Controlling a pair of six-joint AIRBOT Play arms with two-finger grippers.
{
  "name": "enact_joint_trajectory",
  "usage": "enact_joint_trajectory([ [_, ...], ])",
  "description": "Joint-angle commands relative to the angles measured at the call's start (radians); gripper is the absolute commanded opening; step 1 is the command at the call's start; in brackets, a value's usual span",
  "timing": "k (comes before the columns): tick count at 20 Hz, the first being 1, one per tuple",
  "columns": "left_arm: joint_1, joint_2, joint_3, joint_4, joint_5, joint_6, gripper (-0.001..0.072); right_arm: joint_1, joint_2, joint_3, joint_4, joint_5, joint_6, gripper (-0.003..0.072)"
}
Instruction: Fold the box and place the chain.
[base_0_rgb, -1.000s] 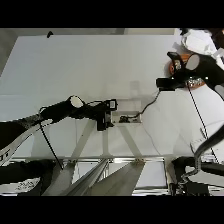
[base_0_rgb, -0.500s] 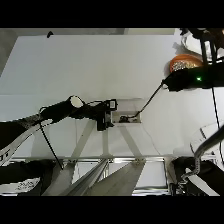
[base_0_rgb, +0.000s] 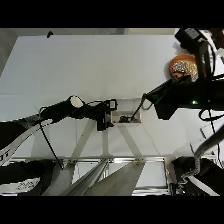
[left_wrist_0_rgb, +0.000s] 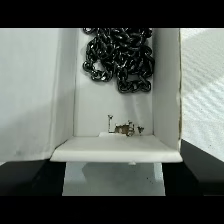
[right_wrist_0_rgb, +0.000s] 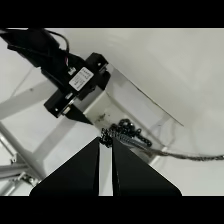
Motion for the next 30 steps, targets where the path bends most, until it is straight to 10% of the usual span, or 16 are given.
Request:
enact_joint_trajectory([
  [1, -0.001, 0.001, 0.000, 0.000, 0.000, 0.000, 0.0333, 0.061, -0.059, -0.004, -0.039, -0.010, 0.020, 0.0019],
  [13, 0.000, 0.001, 0.000, 0.000, 0.000, 0.000, 0.0333, 0.152, -0.339, -0.344, -0.025, -0.327, 0.056, 0.0029],
  [17, 0.000, 0.001, 0.000, 0.000, 0.000, 0.000, 0.0333, 0.152, -0.383, -0.354, -0.028, -0.354, 0.075, 0.0281],
  [24, 0.000, 0.001, 0.000, 0.000, 0.000, 0.000, 0.0333, 0.125, -0.278, -0.161, -0.335, -0.170, 0.246, 0.0280],
  [30, 0.000, 0.001, 0.000, 0.000, 0.000, 0.000, 0.0333, -0.246, -0.304, -0.122, -0.376, -0.079, 0.227, 0.0280],
])
